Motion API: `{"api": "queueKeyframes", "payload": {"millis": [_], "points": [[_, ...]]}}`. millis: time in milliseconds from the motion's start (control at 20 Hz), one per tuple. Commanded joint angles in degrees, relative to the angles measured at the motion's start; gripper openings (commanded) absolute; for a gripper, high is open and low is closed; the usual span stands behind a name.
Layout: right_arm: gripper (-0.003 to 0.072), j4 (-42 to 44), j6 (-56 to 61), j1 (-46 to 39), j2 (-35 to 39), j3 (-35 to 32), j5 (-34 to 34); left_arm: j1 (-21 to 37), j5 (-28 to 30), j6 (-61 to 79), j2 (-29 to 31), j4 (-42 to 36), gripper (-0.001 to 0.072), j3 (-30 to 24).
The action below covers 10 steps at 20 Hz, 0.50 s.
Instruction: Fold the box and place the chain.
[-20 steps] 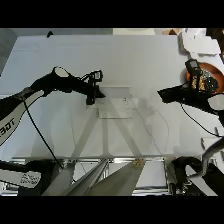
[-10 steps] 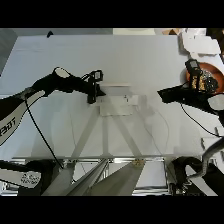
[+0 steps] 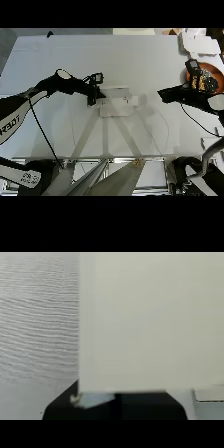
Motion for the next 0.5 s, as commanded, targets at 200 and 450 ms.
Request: {"api": "queueKeyframes", "payload": {"millis": [200,450], "points": [[0.0397,0.0,0.0,0.0,0.0,0.1,-0.1,0.0,-1.5,4.7,-0.5,0.3,0.0004,0.0],[0.0397,0.0,0.0,0.0,0.0,0.1,-0.1,0.0,-1.5,4.4,-0.7,3.4,0.0006,0.0]]}}
